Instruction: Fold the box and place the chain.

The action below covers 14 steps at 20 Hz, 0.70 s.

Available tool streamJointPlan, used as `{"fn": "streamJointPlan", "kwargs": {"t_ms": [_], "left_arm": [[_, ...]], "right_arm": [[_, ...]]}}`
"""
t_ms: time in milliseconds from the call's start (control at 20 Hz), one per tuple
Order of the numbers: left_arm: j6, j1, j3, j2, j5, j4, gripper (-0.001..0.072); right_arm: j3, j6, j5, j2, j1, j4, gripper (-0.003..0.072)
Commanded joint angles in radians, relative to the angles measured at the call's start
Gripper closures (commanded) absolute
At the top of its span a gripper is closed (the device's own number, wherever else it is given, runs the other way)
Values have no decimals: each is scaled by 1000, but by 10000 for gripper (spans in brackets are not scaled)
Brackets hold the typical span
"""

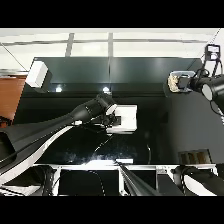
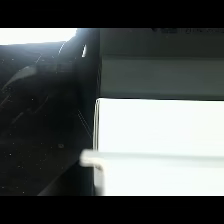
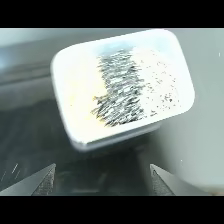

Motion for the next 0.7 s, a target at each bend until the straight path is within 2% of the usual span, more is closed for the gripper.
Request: {"fn": "streamJointPlan", "kwargs": {"t_ms": [0,150,200,250,350,400,650], "left_arm": [[0,0,0,-1,4,1,681],[0,0,0,-2,3,0,681],[0,0,0,-2,3,0,681],[0,0,0,-2,3,0,681],[0,0,0,-2,3,0,681],[0,0,0,-2,3,0,681],[0,0,0,-2,3,0,681]], "right_arm": [[124,-142,-90,-204,-160,256,-34],[343,-254,37,-410,-183,343,-34],[402,-258,82,-469,-185,343,-4],[451,-258,120,-521,-187,343,76],[501,-256,128,-584,-187,343,100],[517,-249,119,-605,-187,343,178],[528,-117,94,-640,-225,352,196]]}}
